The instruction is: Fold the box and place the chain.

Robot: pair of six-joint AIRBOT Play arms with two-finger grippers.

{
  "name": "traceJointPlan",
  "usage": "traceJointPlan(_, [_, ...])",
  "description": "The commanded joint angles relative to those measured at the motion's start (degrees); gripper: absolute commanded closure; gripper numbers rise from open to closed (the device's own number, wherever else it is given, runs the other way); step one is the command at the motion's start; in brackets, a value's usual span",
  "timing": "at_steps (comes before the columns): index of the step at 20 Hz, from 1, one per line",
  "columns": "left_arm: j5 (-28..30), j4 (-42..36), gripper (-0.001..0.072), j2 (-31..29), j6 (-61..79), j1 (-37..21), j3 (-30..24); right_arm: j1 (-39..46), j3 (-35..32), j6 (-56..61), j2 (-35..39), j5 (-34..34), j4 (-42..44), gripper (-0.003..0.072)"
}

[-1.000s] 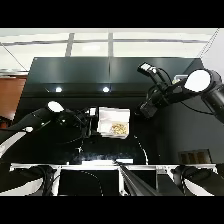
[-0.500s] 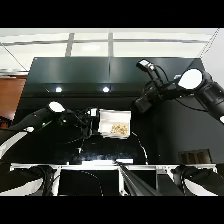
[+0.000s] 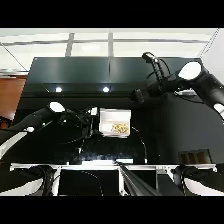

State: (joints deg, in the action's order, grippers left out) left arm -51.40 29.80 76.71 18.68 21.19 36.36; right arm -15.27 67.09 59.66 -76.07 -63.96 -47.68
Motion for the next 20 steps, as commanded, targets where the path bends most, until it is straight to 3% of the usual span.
traceJointPlan(1, [0.5,0.2,0.0209,0.0,0.0,0.0,0.0,0.0,3.1,-0.7,-4.9,-0.2,2.0,-0.0034])
traceJointPlan(8, [0.4,0.2,0.0209,0.0,0.0,0.0,0.0,-5.1,3.1,-15.4,-6.0,-2.3,0.3,-0.0034])
traceJointPlan(13, [0.4,0.2,0.0209,0.0,0.0,0.0,0.0,-7.4,3.1,-21.1,-5.9,-14.0,0.3,-0.0034])
traceJointPlan(16, [0.4,0.2,0.0209,0.0,0.0,0.0,0.0,-7.8,1.1,-21.0,-5.9,-15.0,0.2,-0.0034])
traceJointPlan(20, [0.4,0.2,0.0209,0.0,0.0,0.0,0.0,-11.3,-3.5,-25.0,-5.9,-11.5,-0.2,-0.0034])
